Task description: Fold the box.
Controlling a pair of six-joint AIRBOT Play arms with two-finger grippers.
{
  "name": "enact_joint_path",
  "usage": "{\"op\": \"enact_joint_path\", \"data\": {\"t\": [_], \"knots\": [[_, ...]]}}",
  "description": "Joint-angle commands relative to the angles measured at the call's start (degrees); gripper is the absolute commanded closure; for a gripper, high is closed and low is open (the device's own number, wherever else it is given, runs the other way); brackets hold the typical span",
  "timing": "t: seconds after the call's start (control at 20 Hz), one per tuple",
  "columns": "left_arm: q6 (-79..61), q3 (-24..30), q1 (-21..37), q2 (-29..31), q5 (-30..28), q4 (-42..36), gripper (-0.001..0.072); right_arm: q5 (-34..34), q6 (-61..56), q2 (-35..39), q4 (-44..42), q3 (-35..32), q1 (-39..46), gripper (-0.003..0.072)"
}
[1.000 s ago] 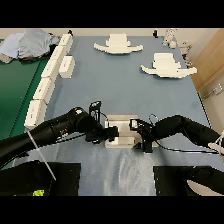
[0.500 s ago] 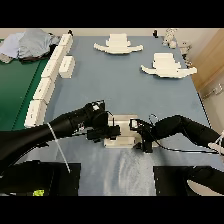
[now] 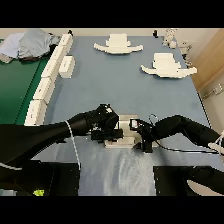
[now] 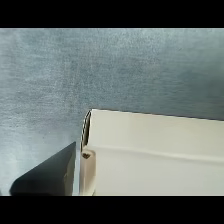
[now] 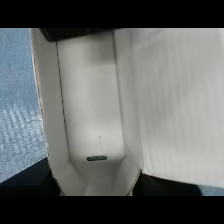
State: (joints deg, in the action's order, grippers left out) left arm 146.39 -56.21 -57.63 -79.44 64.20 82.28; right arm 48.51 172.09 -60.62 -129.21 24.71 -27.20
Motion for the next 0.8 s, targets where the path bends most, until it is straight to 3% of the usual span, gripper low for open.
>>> {"op": "enact_joint_path", "data": {"t": [0.0,0.05,0.1,0.5,0.55,0.6,0.65,0.75], "knots": [[-0.2,-0.3,-0.3,-1.5,0.3,1.3,0.0382,0.0,0.0,0.0,0.0,0.0,-0.1,0.0202],[-0.3,-0.3,-0.3,-1.5,0.3,2.0,0.0565,0.0,0.0,0.0,0.0,0.0,-0.1,0.0202],[-1.0,-0.3,-0.3,-1.5,0.2,2.4,0.0692,0.0,0.0,0.0,0.0,0.0,-0.1,0.0202],[-1.4,-0.3,-0.3,-1.5,0.5,2.1,0.0692,0.0,0.0,0.0,0.0,0.0,-0.1,0.0202],[-1.8,-0.4,-0.3,-1.4,0.5,1.7,0.0616,0.0,0.0,0.0,0.0,0.0,-0.1,0.0203],[-1.9,-0.6,-0.3,-1.3,0.6,1.4,0.0252,0.0,0.0,0.0,0.0,0.0,-0.1,0.0202],[-1.9,-1.0,-0.2,-1.2,1.4,1.3,0.0038,0.0,0.0,0.0,0.0,0.0,-0.1,0.0202],[-3.0,-2.7,-0.2,-0.4,4.0,1.7,0.0036,0.0,0.0,0.0,0.0,0.0,-0.1,0.0202]]}}
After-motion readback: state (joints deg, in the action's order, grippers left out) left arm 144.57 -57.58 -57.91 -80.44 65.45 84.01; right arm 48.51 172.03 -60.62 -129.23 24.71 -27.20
